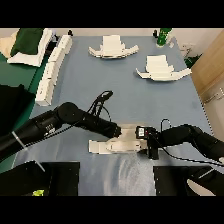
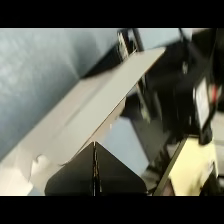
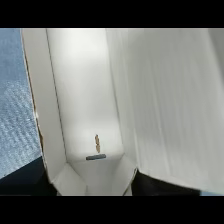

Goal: Fold the box.

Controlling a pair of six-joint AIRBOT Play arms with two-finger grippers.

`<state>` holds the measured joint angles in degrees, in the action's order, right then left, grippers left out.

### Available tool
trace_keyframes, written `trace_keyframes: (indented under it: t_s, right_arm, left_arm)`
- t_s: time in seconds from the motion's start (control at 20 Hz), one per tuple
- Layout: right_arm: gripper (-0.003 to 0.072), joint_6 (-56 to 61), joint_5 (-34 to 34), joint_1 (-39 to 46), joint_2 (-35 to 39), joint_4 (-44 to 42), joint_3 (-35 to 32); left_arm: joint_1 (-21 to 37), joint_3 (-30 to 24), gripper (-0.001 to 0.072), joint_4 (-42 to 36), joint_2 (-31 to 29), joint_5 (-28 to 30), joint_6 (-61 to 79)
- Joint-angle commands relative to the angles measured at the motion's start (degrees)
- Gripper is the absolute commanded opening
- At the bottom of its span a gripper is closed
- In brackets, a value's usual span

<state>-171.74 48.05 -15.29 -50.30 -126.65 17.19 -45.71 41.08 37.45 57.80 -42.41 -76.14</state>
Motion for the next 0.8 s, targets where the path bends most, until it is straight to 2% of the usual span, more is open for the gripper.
trace_keyframes:
  t_s: [0.0,0.15,0.4,0.75]
  right_arm:
    - [0.0505,0.02,0.0,-0.07,0.0,0.0,0.07]
    - [0.0505,0.02,0.0,-0.07,0.0,0.0,0.07]
    - [0.0504,0.02,0.0,-0.07,0.0,0.0,0.07]
    - [0.0505,0.02,0.0,-0.07,0.0,0.02,0.07]
  left_arm:
    - [4.33,2.86,0.0014,-2.58,6.29,5.49,-2.03]
    - [8.74,2.89,0.0014,-2.6,11.63,3.32,-3.45]
    - [8.68,2.91,0.0014,-3.08,18.93,-0.26,-3.41]
    - [8.55,2.91,0.0014,-3.65,20.37,0.22,-3.26]
